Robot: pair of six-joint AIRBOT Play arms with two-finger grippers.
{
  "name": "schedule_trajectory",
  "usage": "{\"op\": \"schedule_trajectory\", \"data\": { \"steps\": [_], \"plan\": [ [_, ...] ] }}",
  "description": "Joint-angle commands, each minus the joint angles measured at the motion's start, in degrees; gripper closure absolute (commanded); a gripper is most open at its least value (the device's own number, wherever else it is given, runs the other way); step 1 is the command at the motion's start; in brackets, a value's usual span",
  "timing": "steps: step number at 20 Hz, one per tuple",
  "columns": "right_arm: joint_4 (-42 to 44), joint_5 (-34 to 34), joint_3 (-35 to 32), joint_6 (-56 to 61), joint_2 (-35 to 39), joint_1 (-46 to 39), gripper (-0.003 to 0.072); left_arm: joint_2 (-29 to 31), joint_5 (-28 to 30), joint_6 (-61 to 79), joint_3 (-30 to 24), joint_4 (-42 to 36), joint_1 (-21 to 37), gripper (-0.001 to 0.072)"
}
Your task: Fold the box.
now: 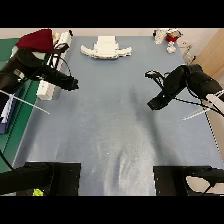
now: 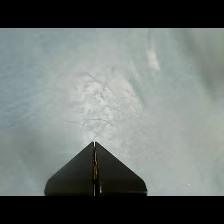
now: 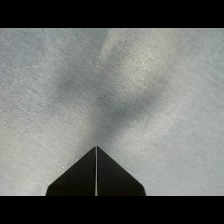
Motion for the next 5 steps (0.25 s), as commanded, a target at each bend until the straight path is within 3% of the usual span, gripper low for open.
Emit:
{"op": "schedule_trajectory", "data": {
  "steps": [1,5],
  "plan": [
    [0.02,0.02,0.02,0.0,-0.02,-0.04,0.0679,-3.54,-1.55,-1.84,1.03,0.07,-3.41,0.0696],
    [0.02,0.02,0.02,0.0,-0.02,-0.02,0.0679,-4.44,-1.51,-1.84,1.03,0.09,-3.76,0.0696]
  ]
}}
